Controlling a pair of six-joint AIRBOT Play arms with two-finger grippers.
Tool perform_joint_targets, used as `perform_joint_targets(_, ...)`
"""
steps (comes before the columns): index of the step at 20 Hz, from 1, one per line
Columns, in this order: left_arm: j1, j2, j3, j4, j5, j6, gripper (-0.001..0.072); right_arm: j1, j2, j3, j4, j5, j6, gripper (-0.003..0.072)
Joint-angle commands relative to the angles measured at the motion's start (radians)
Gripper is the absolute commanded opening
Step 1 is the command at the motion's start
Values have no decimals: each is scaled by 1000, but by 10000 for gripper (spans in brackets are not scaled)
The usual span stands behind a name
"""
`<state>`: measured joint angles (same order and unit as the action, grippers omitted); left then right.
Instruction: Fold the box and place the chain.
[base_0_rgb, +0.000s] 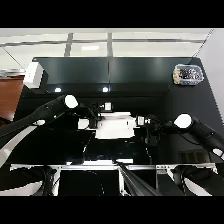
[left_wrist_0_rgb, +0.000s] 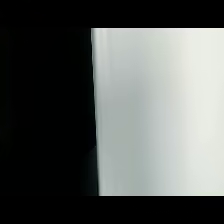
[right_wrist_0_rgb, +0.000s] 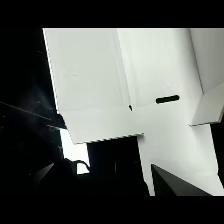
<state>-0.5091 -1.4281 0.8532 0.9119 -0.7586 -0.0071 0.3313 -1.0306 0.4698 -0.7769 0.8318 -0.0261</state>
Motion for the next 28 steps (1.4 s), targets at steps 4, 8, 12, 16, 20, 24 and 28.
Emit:
perform_joint_targets(4,0,0,-1,10,-1,0,24,106,-61,-6,70,-134,-127,705)
perform_joint_targets(8,0,0,0,-13,-2,0,24,105,-61,2,80,-126,-129,705)
perform_joint_targets(12,0,0,0,-12,-1,0,24,105,-61,1,188,-149,-153,705)
perform_joint_targets(16,0,0,0,-12,-1,0,24,105,-61,1,252,-172,-155,705)
perform_joint_targets(20,0,0,0,-12,-1,0,25,105,-43,3,291,-218,-158,705)
perform_joint_targets(24,0,0,0,-12,-1,0,25,101,-27,26,278,-234,-239,705)
perform_joint_targets(28,0,0,0,-12,-1,0,24,51,-33,67,300,-234,-282,705)
